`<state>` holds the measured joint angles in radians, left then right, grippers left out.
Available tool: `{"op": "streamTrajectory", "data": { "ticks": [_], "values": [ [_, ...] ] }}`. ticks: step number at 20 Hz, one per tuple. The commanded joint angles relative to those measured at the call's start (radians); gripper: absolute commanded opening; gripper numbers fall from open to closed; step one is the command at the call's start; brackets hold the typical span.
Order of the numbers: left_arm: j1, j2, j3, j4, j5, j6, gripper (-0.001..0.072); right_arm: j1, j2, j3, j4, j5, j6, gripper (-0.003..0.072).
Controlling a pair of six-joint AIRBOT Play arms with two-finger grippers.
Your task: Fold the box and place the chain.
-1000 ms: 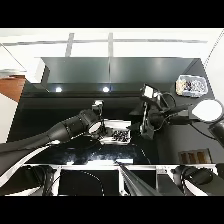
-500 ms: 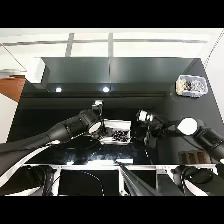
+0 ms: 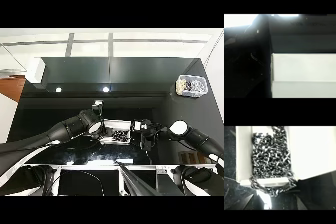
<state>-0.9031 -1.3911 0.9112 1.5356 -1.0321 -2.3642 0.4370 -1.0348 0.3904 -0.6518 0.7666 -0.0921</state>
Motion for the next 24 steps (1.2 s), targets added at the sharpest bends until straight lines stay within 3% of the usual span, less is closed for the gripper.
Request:
{"op": "streamTrajectory", "data": {
  "ticks": [1, 8, 9, 12, 14, 19, 21, 24],
  "values": [
    [0.000, 0.000, 0.000, 0.001, 0.004, 0.000, 0.0032, 0.002, -0.040, -0.002, 0.043, -0.005, -0.063, 0.0598],
    [0.000, 0.000, 0.000, 0.001, 0.007, 0.000, 0.0032, 0.014, -0.073, -0.002, 0.054, -0.019, -0.074, 0.0578],
    [0.000, 0.000, 0.000, 0.001, 0.007, 0.000, 0.0032, 0.029, -0.076, -0.002, 0.046, -0.028, -0.073, 0.0485],
    [0.000, 0.000, 0.000, 0.001, 0.006, 0.000, 0.0032, 0.053, -0.076, -0.002, 0.034, -0.050, -0.072, 0.0464],
    [0.000, 0.000, 0.000, 0.000, 0.006, 0.000, 0.0032, 0.052, -0.076, -0.002, 0.034, -0.051, -0.072, 0.0120],
    [0.000, 0.000, 0.000, 0.000, 0.004, 0.000, 0.0032, 0.049, -0.075, 0.004, -0.002, -0.045, -0.008, 0.0113],
    [0.000, 0.000, 0.000, 0.000, 0.000, 0.000, 0.0032, 0.049, -0.060, 0.025, -0.077, -0.030, 0.078, 0.0027],
    [0.000, 0.000, 0.000, 0.000, 0.001, 0.000, 0.0032, 0.046, 0.005, 0.063, -0.208, 0.002, 0.239, 0.0027]
  ]
}}
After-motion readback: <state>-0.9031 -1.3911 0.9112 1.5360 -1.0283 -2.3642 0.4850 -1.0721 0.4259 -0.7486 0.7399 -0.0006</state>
